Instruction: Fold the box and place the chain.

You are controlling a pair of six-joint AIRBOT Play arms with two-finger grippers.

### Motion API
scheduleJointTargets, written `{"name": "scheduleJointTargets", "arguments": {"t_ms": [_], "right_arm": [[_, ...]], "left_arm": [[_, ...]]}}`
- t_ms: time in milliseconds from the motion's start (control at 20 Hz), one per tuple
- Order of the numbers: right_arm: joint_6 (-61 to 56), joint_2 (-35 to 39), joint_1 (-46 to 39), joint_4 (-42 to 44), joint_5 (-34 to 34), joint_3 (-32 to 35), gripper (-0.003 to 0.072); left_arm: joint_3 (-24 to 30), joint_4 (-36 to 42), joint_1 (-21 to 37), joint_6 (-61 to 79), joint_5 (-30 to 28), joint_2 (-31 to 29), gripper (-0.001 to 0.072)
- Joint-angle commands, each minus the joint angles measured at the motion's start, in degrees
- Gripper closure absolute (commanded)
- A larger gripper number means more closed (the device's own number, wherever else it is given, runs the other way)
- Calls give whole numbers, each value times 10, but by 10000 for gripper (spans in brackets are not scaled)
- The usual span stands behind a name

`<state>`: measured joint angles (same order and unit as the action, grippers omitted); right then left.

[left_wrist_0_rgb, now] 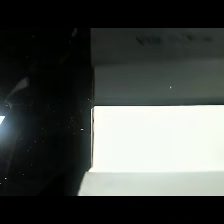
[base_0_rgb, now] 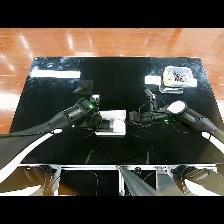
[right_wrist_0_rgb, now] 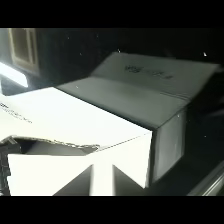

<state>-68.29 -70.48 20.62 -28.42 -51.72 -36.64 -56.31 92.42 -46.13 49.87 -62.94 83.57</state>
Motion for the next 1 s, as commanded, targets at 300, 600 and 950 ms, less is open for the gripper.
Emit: {"name": "scheduleJointTargets", "arguments": {"t_ms": [300,600,950], "right_arm": [[10,0,2,-8,-9,0,41],[-3,0,2,-31,-35,-18,39],[-42,1,-37,-97,-124,-83,39]], "left_arm": [[0,0,0,1,2,0,686],[0,0,0,1,2,0,686],[0,0,0,1,2,0,686]]}}
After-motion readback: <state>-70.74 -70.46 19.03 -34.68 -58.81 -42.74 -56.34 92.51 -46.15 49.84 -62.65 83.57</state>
